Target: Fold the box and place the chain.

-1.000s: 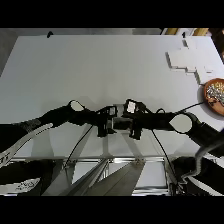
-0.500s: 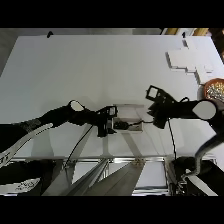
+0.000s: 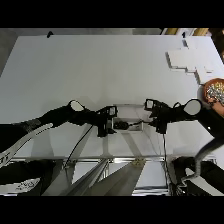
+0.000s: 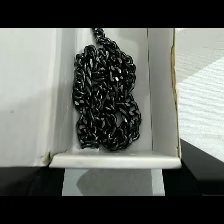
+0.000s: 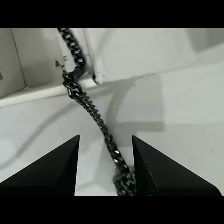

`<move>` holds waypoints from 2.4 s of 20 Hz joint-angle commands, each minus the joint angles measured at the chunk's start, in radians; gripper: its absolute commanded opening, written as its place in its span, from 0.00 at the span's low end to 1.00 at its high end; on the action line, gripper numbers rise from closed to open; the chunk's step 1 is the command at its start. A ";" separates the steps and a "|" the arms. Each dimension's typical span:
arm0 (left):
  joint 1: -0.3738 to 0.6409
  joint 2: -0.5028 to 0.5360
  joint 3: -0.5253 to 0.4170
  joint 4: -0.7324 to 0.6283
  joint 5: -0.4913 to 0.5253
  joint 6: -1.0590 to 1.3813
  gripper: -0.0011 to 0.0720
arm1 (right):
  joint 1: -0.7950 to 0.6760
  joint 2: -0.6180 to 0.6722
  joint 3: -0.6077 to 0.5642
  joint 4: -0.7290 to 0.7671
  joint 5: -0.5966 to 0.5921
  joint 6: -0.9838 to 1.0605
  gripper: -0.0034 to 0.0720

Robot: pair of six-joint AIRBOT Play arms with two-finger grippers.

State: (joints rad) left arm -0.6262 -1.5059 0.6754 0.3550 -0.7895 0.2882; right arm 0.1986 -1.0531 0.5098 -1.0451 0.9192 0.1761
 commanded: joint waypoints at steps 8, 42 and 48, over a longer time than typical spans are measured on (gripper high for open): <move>0.001 0.001 0.000 0.000 0.000 0.000 0.30 | 0.037 -0.095 -0.008 0.050 -0.073 -0.028 0.23; 0.001 0.001 0.000 0.000 0.000 0.000 0.30 | 0.262 0.272 0.005 0.291 -0.174 0.111 0.38; 0.001 0.001 0.000 0.000 0.000 0.000 0.30 | -0.018 0.343 0.005 0.187 0.014 0.101 0.28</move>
State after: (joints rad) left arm -0.6262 -1.5059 0.6754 0.3550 -0.7898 0.2882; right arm 0.2989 -0.7238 0.5137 -0.7822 0.8238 0.2810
